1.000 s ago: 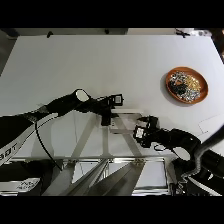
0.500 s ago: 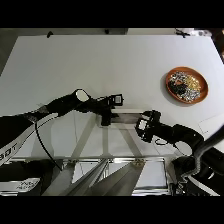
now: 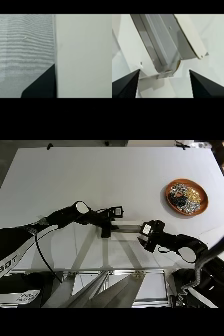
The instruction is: Fold the box and place the chain.
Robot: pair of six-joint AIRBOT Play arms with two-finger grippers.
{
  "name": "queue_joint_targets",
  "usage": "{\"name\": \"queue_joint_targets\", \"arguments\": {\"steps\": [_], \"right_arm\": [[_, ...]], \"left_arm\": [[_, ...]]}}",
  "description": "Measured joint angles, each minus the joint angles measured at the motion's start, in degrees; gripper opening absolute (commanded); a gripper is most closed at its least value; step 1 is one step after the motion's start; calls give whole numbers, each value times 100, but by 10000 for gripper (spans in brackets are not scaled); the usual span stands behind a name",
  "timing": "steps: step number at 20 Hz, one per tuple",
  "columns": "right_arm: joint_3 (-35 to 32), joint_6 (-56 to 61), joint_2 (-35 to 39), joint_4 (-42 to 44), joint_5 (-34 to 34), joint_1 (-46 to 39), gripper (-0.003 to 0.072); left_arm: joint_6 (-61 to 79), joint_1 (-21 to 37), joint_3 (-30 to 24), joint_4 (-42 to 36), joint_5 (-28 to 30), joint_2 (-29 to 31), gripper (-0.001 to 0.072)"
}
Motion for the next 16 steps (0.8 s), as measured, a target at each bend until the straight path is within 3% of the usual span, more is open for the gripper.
{"name": "queue_joint_targets", "arguments": {"steps": [4,10,16], "right_arm": [[0,-885,-68,612,343,-352,689],[101,-2885,-461,2225,846,-903,689],[402,-3869,-898,2780,1150,-1237,689]], "left_arm": [[2,0,0,2,0,0,9],[2,0,0,2,7,0,9],[2,0,0,2,11,0,9]]}}
